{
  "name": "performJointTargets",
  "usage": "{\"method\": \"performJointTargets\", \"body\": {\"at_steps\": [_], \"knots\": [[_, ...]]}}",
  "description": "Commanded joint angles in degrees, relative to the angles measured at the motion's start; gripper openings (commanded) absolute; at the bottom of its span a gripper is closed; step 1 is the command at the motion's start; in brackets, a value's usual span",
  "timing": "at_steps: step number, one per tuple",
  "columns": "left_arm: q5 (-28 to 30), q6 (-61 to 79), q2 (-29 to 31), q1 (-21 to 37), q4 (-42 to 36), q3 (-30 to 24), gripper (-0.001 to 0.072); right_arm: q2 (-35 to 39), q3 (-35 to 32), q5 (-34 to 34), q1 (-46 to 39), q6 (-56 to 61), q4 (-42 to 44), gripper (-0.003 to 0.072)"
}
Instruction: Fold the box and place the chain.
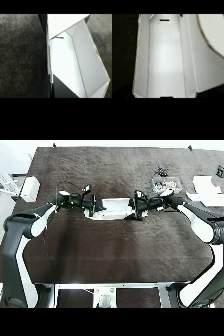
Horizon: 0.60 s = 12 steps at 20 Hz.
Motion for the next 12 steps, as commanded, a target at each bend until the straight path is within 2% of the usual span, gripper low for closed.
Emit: {"method": "performJointTargets", "body": {"at_steps": [1, 12], "knots": [[0.11, 0.02, -0.02, 0.02, 0.0, -0.02, 0.0022, -0.57, 0.35, 0.28, 1.29, -1.51, -0.13, 0.0701], [0.09, 0.0, -0.02, 0.02, 0.0, -0.02, 0.0022, -1.05, 1.03, -0.17, 1.86, -1.33, -0.52, 0.0701]]}}
